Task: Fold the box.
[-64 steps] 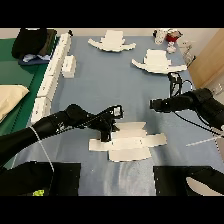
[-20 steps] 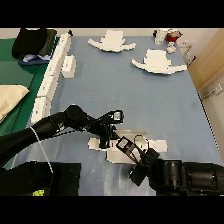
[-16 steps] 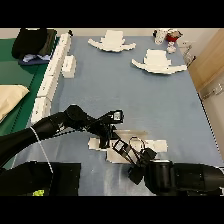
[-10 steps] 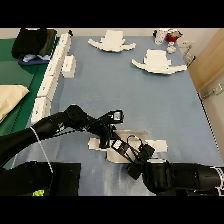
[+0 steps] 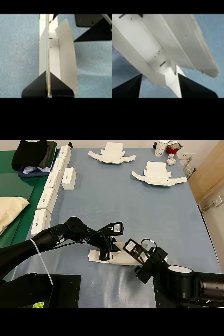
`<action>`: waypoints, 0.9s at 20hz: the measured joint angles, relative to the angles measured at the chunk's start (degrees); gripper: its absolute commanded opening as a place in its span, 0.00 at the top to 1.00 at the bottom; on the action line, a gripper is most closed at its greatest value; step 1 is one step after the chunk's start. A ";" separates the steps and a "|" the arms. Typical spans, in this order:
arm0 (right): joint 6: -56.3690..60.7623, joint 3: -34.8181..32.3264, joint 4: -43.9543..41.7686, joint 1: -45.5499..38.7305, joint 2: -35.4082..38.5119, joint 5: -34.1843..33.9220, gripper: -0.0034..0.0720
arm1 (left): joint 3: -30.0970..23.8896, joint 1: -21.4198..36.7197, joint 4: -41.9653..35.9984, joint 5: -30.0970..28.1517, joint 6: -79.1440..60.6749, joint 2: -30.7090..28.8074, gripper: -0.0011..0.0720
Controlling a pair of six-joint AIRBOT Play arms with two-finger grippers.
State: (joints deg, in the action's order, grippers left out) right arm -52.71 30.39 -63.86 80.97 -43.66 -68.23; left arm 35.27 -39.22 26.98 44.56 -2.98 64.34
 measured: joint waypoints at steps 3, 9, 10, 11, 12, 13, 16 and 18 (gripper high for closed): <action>-5.01 -1.90 -1.57 -3.45 2.45 1.22 0.01 | 0.00 0.00 0.00 0.00 0.00 0.00 0.97; -25.83 -4.39 -8.72 -14.01 6.69 6.84 0.01 | 0.00 0.00 0.00 0.00 0.00 0.00 0.97; -32.09 -4.79 -11.82 -16.94 7.43 8.04 0.01 | 0.00 0.00 0.00 0.02 0.00 -0.02 0.97; -38.58 -5.18 -15.15 -19.93 8.07 9.20 0.01 | 0.00 0.00 0.00 0.02 0.00 -0.02 0.97; -46.16 -5.60 -19.21 -23.39 8.52 10.27 0.01 | 0.00 0.00 0.00 0.02 0.00 0.00 0.97; -53.46 -6.05 -23.28 -26.73 8.81 10.99 0.01 | 0.00 0.00 0.00 0.02 0.00 -0.02 0.97; -74.60 -7.50 -36.50 -37.77 9.16 12.76 0.00 | 0.00 0.00 0.00 0.02 0.00 -0.02 0.97; -85.72 -8.17 -43.65 -44.26 8.98 13.09 0.00 | 0.00 0.00 0.00 0.02 0.00 -0.02 0.97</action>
